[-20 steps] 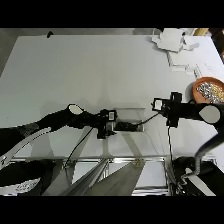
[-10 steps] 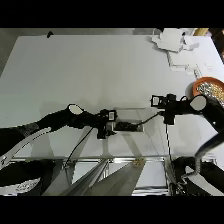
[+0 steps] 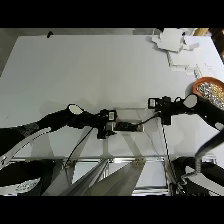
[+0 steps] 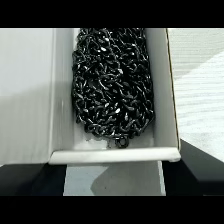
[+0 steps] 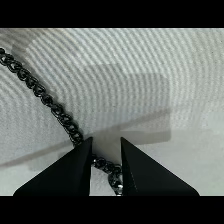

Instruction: Fold the box and place the chain.

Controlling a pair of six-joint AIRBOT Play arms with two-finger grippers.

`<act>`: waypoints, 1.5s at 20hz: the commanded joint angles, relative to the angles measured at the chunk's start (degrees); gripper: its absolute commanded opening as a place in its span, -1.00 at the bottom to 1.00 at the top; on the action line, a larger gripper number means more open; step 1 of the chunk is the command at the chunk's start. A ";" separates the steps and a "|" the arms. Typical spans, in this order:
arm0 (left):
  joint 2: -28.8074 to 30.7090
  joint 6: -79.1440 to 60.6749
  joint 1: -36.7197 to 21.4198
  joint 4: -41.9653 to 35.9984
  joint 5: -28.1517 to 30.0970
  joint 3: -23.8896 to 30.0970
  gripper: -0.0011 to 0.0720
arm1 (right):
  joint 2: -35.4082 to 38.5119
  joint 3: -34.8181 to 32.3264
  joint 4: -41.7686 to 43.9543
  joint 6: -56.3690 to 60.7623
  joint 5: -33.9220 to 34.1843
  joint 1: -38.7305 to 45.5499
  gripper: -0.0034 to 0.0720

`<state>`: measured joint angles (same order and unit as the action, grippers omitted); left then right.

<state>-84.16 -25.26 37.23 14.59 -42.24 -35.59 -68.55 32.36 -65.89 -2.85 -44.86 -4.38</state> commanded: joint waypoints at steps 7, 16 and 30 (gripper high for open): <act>0.00 -0.02 0.00 0.00 0.02 0.00 -0.06 | 7.89 -0.07 -5.16 -0.22 -2.47 -0.02 -0.44; 0.00 -0.02 0.00 0.00 0.00 0.00 -0.06 | 2.71 -0.07 -6.01 -2.19 -3.82 -0.02 -0.44; 0.00 -0.02 0.00 0.00 0.00 0.00 -0.06 | 8.74 -0.07 -4.11 -4.94 -13.70 -0.02 -0.86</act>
<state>-84.16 -25.26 37.23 14.57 -42.24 -35.59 -63.44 32.23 -70.54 -8.69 -54.19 -4.43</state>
